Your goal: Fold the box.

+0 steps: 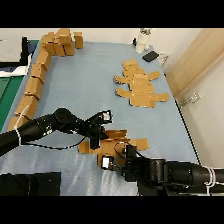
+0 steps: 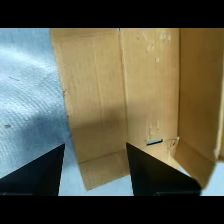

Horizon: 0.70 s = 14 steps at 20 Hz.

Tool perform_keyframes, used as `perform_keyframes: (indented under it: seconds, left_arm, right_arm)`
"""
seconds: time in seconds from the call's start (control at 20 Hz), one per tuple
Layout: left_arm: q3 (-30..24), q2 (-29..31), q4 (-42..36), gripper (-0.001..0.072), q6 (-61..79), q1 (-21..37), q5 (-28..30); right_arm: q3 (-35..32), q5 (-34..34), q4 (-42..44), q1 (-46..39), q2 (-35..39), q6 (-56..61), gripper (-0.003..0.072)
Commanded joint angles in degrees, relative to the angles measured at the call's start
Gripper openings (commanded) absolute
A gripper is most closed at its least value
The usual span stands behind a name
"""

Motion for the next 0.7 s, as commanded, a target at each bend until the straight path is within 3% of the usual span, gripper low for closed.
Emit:
perform_keyframes:
  seconds: [0.0, 0.65]
  left_arm:
    - [0.0, 0.0, 0.0, 0.0011, 0.0, 0.0, 0.0]
    - [0.0, 0.0, 0.0, 0.0012, 0.0, 0.0, 0.0]
  right_arm:
    - [-0.1, 1.0, -5.4, 0.4, -3.1, 1.8, 0.0570]
    - [4.1, -3.3, -8.8, 0.4, -2.8, 6.7, 0.0571]
